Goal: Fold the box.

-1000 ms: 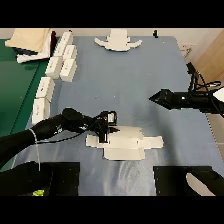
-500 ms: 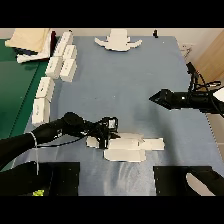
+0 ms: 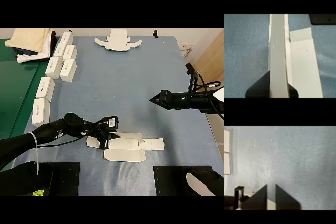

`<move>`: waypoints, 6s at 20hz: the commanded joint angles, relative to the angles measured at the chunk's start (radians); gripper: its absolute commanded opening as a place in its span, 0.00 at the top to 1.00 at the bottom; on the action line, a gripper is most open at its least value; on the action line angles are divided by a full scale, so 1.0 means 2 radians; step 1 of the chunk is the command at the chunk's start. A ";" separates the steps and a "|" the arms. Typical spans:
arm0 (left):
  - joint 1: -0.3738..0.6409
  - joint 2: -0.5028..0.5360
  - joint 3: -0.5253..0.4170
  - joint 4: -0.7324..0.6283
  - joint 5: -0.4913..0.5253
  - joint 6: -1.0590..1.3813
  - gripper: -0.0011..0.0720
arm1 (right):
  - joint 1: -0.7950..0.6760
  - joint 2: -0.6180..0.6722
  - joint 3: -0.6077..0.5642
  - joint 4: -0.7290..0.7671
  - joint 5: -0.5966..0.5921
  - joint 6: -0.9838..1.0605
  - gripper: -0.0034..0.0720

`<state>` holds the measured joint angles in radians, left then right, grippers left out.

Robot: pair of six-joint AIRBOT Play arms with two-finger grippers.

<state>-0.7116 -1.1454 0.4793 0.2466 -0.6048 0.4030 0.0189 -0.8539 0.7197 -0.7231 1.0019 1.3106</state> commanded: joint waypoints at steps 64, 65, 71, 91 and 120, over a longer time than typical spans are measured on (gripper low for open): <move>0.000 0.000 0.000 0.000 0.001 -0.005 0.97 | 0.638 0.087 -0.147 -0.659 -0.010 0.423 0.04; 0.000 0.000 0.000 0.000 0.001 -0.005 0.97 | 0.634 0.087 -0.149 -0.661 -0.012 0.418 0.00; 0.000 0.000 0.000 0.000 0.001 -0.005 0.97 | 0.541 0.096 -0.182 -0.579 -0.126 0.222 0.00; 0.000 0.000 0.000 0.000 0.001 -0.005 0.97 | 0.255 0.102 -0.221 -0.108 -0.100 -0.404 0.00; 0.000 0.000 0.000 0.000 0.001 -0.005 0.97 | 0.165 -0.001 -0.268 0.098 -0.109 -0.766 0.19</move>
<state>-0.7113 -1.1454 0.4782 0.2474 -0.6037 0.3923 0.3492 -0.8490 0.1837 -0.5209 0.7937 -0.2207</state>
